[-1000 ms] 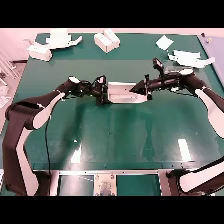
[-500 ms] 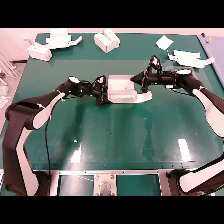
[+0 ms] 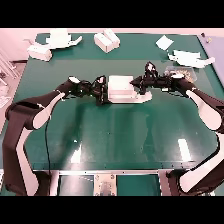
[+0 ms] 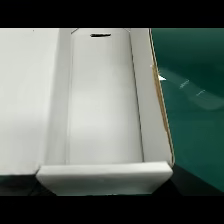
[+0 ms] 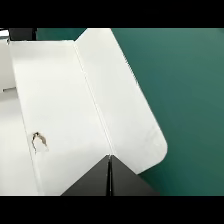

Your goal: Fold the box and place the chain.

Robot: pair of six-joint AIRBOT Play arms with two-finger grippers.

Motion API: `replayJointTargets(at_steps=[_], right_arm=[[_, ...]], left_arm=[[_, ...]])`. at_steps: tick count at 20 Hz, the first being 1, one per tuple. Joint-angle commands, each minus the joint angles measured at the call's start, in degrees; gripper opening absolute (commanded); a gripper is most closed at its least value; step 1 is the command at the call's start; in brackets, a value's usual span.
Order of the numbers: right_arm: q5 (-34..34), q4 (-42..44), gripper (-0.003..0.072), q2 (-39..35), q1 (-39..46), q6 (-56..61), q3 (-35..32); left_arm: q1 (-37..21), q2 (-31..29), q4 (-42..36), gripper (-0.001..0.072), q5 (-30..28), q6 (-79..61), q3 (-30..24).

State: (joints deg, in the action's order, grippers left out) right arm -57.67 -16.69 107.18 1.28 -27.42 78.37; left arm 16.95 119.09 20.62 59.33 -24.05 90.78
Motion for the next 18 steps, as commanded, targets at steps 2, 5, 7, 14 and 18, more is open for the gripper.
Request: replayJointTargets(at_steps=[2, 5, 7, 14, 18], right_arm=[[-1.6, -4.2, 0.0008, 0.9, -0.2, 0.0, 0.0], [-1.9, -4.5, 0.0008, 0.9, -0.2, 0.0, 0.1], [-1.9, -4.9, 0.0008, 0.9, -0.3, 0.0, 0.0], [-1.9, -5.9, 0.0007, -2.2, -0.3, 1.3, 0.1], [-1.9, -8.2, 0.0007, -9.4, 1.2, 10.4, 0.1]], left_arm=[[0.0, 0.0, 0.0, 0.0545, -0.1, 0.1, 0.0], [0.0, 0.0, 0.0, 0.0545, -0.1, 0.1, 0.0], [0.0, 0.0, 0.0, 0.0545, -0.1, 0.1, 0.0], [0.0, 0.0, 0.0, 0.0545, -0.1, 0.0, 0.0], [0.0, 0.0, 0.0, 0.0545, -0.1, 0.0, 0.0]])
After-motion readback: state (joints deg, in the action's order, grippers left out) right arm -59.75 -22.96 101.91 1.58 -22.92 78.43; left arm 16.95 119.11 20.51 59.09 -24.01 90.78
